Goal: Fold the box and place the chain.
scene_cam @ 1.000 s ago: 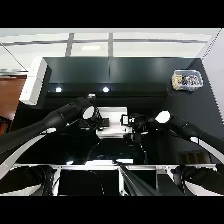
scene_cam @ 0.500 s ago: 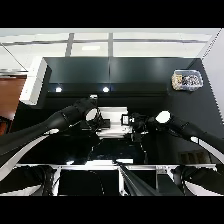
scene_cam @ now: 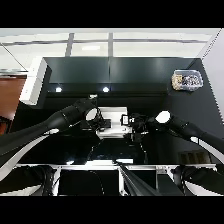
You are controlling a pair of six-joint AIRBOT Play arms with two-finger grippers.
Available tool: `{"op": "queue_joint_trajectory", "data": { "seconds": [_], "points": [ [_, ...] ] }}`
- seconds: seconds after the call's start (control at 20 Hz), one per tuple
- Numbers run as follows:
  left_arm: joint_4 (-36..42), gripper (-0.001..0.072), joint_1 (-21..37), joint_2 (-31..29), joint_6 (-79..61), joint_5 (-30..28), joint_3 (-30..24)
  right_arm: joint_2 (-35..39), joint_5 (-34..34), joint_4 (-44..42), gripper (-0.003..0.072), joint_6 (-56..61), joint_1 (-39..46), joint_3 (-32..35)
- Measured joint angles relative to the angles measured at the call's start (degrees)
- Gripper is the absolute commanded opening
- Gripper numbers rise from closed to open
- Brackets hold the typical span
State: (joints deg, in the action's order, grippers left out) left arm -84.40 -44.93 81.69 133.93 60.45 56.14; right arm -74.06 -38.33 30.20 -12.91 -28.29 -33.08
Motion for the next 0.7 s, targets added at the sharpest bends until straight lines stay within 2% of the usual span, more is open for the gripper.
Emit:
{"op": "queue_joint_trajectory", "data": {
  "seconds": [0.05,0.2,0.25,0.3,0.7],
  "points": [
    [-0.39,0.0029,0.00,0.09,0.00,0.24,0.00,0.00,-0.02,0.00,0.0476,0.00,0.00,0.00],
    [-0.44,0.0028,0.02,0.24,-0.11,0.24,0.02,0.00,0.02,-0.02,0.0478,-0.04,0.00,-0.02],
    [-0.42,0.0029,0.02,0.28,-0.50,0.26,0.04,0.00,0.02,-0.04,0.0566,0.00,0.00,0.00],
    [-0.42,0.0028,0.02,0.31,-0.90,0.35,0.07,0.00,0.00,-0.07,0.0716,0.11,0.00,0.00],
    [-2.01,0.0029,0.26,0.35,-4.20,1.29,0.09,4.15,-0.11,3.37,0.0708,1.73,1.09,0.00]
  ]
}}
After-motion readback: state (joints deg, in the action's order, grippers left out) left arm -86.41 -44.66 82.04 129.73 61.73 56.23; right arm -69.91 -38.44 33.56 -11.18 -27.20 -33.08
